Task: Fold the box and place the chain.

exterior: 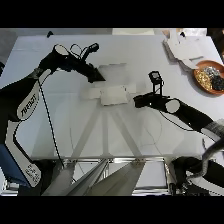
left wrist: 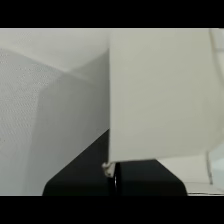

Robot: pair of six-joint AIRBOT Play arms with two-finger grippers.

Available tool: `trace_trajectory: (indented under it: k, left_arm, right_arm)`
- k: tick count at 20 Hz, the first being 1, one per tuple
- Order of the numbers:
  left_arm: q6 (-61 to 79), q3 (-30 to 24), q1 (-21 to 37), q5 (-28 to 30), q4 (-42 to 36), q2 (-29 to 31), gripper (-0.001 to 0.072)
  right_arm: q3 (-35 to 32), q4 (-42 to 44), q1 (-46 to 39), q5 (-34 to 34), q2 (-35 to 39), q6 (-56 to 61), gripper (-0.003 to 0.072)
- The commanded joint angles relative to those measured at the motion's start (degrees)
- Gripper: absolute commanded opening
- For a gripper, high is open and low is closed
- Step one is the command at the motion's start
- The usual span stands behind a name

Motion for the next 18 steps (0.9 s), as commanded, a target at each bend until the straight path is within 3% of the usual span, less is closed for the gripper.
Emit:
trace_trajectory:
  k: [1, 6, 8, 11, 15, 18]
  left_arm:
    - [0.2, 0.0, 0.1, -0.4, 0.0, 0.4, 0.0006]
    - [0.1, 0.0, 1.4, -4.0, 2.8, 7.7, 0.0004]
    - [-0.1, 0.0, 0.9, -9.1, 2.9, 11.9, -0.0001]
    - [-0.3, -1.3, -1.6, -10.1, 2.9, 18.3, -0.0004]
    - [1.4, -11.1, -3.8, -6.4, 4.9, 28.4, -0.0004]
    - [9.8, -24.3, -2.3, -1.0, -2.8, 32.7, 0.0001]
  right_arm:
    - [0.2, 0.0, 0.0, -0.7, 1.4, 0.0, 0.048]
    - [0.2, -2.1, -5.1, -0.6, 13.6, 0.0, 0.0477]
    - [0.2, -3.9, -9.8, -0.4, 18.5, 0.0, 0.0476]
    - [0.2, -5.2, -17.9, 1.4, 23.5, 0.0, 0.0429]
    - [0.2, -5.2, -27.2, 7.8, 25.2, 0.0, 0.0429]
    - [0.2, -5.2, -31.8, 13.2, 25.2, 0.0, 0.0429]
